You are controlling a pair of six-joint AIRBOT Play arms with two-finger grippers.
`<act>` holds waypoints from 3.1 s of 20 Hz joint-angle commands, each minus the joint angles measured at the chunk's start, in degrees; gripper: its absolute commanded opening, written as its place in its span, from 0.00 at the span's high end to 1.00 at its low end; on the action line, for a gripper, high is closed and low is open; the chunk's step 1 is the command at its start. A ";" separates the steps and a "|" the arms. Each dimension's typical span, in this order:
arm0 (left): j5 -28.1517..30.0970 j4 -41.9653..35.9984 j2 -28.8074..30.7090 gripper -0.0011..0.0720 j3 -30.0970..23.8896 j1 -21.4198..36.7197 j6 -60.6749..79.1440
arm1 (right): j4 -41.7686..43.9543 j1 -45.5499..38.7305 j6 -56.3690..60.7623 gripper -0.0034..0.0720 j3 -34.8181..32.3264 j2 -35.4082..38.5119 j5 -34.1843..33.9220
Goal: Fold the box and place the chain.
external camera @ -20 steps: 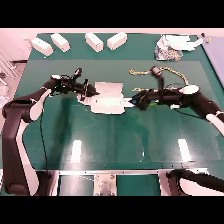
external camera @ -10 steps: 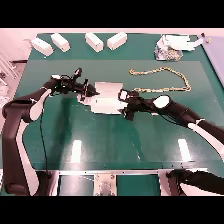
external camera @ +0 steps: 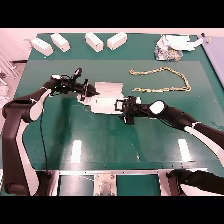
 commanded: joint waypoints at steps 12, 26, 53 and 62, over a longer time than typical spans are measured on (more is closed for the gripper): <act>0.02 0.00 -0.02 0.96 0.02 -0.02 0.02 | -0.61 2.64 -0.22 0.19 -0.26 -3.96 -13.97; 0.00 0.00 -0.02 0.96 0.02 -0.02 0.00 | -0.83 -0.04 -0.26 0.19 1.88 -1.62 -15.37; -0.07 0.02 -0.02 0.96 0.02 -0.02 -0.04 | 10.25 -9.03 -5.66 0.04 10.47 -7.80 5.46; -0.20 0.02 -0.02 0.96 0.02 -0.02 -0.04 | 10.82 -12.90 -8.37 0.04 16.39 -13.38 15.02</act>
